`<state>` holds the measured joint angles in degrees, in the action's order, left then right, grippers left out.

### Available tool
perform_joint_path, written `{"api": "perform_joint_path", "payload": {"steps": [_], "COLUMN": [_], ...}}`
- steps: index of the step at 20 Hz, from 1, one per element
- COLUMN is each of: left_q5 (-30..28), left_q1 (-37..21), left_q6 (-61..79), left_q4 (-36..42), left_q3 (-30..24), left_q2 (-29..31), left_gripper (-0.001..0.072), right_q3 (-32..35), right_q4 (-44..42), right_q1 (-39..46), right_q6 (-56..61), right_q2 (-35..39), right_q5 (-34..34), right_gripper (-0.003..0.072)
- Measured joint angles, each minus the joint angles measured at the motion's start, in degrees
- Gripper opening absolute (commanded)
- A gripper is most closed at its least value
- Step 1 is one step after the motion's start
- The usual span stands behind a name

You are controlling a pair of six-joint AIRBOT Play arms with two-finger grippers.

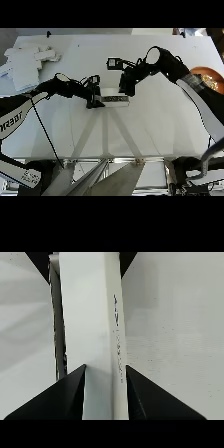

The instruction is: Fold the box and place the chain.

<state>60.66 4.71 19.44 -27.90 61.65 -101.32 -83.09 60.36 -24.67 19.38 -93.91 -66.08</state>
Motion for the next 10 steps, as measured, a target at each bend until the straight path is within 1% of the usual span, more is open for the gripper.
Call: {"api": "perform_joint_path", "payload": {"steps": [4,10], "left_q5": [0.0,0.0], "left_q1": [0.0,0.0], "left_q6": [0.0,0.0], "left_q4": [0.0,0.0], "left_q3": [0.0,0.0], "left_q2": [0.0,0.0], "left_gripper": [0.0562,0.0562], "right_q3": [0.5,3.3], "right_q4": [1.6,3.5], "right_q1": [-1.4,-2.9], "right_q6": [1.1,3.7], "right_q2": [0.0,0.0], "right_q5": [0.2,-0.3], "right_gripper": [0.0219,0.0216]}}
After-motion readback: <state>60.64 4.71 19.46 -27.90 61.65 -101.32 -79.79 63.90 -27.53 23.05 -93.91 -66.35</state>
